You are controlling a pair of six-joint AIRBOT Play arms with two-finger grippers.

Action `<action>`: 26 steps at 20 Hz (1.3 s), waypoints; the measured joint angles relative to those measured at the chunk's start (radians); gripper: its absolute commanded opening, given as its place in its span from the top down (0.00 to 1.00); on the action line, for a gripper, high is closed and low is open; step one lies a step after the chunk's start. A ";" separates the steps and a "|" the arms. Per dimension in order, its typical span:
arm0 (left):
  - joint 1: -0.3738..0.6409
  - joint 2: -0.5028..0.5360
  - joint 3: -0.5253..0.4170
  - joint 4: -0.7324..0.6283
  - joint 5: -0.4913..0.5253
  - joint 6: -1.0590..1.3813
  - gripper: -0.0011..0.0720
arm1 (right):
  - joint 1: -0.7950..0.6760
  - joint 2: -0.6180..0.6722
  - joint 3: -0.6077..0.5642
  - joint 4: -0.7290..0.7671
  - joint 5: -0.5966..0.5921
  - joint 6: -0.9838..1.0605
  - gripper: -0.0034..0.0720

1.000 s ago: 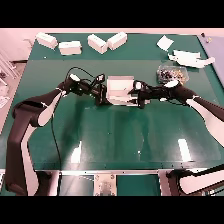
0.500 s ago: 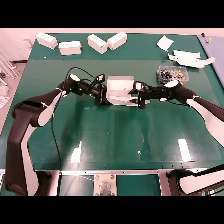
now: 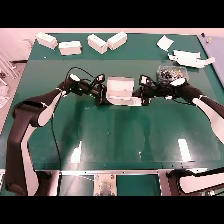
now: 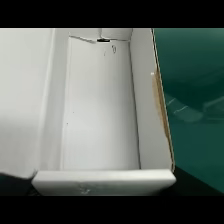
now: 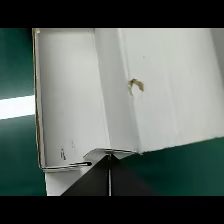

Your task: Fold the box and place the chain.

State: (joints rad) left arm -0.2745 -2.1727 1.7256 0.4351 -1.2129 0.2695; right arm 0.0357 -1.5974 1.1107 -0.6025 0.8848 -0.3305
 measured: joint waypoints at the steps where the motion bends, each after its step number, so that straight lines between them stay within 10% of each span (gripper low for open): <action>1: 0.000 0.000 0.000 0.000 0.000 0.000 0.27 | -0.004 0.020 0.000 -0.016 0.002 0.041 0.95; 16: 0.000 0.000 0.000 0.000 0.001 0.001 0.27 | -0.227 0.208 0.002 -0.251 0.044 0.969 0.95; 26: 0.000 0.000 0.000 -0.001 0.001 0.001 0.27 | -0.251 0.098 -0.039 -0.322 0.106 1.190 0.95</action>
